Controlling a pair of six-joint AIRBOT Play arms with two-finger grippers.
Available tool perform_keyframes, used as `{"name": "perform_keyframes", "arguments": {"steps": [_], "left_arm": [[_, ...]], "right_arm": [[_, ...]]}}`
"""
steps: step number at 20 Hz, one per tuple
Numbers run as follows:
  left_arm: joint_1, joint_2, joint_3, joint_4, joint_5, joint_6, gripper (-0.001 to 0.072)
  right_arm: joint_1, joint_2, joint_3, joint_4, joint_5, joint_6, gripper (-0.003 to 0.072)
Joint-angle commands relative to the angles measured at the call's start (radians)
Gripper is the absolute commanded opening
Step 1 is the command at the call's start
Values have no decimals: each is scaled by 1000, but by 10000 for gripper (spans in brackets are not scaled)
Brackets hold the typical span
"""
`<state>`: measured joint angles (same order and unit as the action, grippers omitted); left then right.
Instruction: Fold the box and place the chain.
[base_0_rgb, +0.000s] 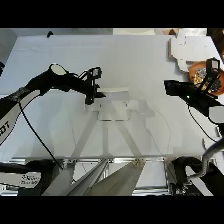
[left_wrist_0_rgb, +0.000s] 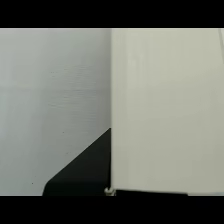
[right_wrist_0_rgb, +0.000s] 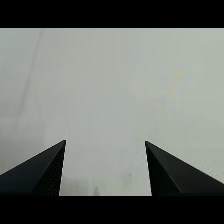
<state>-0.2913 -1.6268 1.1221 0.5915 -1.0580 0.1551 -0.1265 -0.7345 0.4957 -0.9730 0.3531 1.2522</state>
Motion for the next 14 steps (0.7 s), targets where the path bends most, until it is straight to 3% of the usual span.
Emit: {"name": "perform_keyframes", "arguments": {"steps": [1, 4, 8, 14], "left_arm": [[0, -9, 0, -17, 56, 6, 5], [-1, -14, 0, -8, 47, 6, 4], [-1, -48, 0, -8, -75, 66, 3], [-1, -62, 0, -6, 3, 66, 5]], "right_arm": [[0, 0, 1, 0, 0, 0, 536], [0, 1, 1, 0, 0, 0, 536], [0, 0, 1, 0, 0, 0, 536], [0, 0, 1, 0, 0, 0, 536]]}}
